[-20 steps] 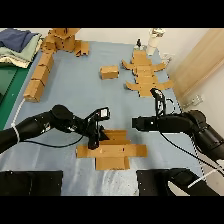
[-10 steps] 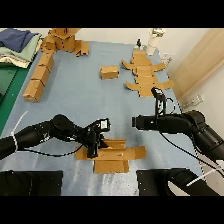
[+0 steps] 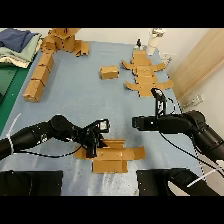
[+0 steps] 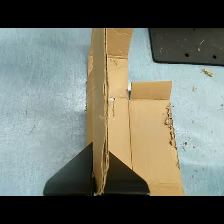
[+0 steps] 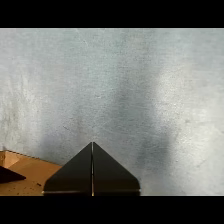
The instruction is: Fold the box.
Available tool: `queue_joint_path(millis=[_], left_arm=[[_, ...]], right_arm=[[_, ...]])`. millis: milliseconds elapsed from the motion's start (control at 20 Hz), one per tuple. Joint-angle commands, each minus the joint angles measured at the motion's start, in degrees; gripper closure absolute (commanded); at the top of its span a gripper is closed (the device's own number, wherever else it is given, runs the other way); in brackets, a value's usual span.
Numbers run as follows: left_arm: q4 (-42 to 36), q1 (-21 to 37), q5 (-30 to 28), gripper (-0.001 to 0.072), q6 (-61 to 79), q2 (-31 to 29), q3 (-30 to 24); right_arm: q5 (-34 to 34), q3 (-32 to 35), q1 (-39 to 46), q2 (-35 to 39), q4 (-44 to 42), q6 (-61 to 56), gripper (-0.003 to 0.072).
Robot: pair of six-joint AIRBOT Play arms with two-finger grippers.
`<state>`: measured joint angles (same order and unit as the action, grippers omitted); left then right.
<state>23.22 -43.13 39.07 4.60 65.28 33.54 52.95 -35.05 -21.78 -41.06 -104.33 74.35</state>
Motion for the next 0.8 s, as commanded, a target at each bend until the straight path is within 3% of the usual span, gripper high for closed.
queue_joint_path(millis=[0,300,400,550,750], left_arm=[[1.2,0.0,0.0,0.0699,-1.7,-0.4,0.0],[1.7,0.0,-1.2,0.0698,-2.6,-0.4,0.0],[1.6,0.0,-2.1,0.0697,-2.7,-0.4,0.0],[1.7,0.0,-2.4,0.0697,-2.7,-0.4,0.0],[1.2,0.0,-2.7,0.0697,-3.1,-0.4,0.0]], right_arm=[[0.3,0.0,-0.1,0.0,-0.5,0.0,0.0684],[1.2,0.0,-0.3,0.1,-1.6,0.0,0.0685],[6.2,0.0,-1.7,0.8,-2.8,0.0,0.0685],[16.5,0.1,-8.2,4.0,-0.9,-9.3,0.0685],[14.9,5.3,-15.0,4.9,3.4,-18.1,0.0686]])
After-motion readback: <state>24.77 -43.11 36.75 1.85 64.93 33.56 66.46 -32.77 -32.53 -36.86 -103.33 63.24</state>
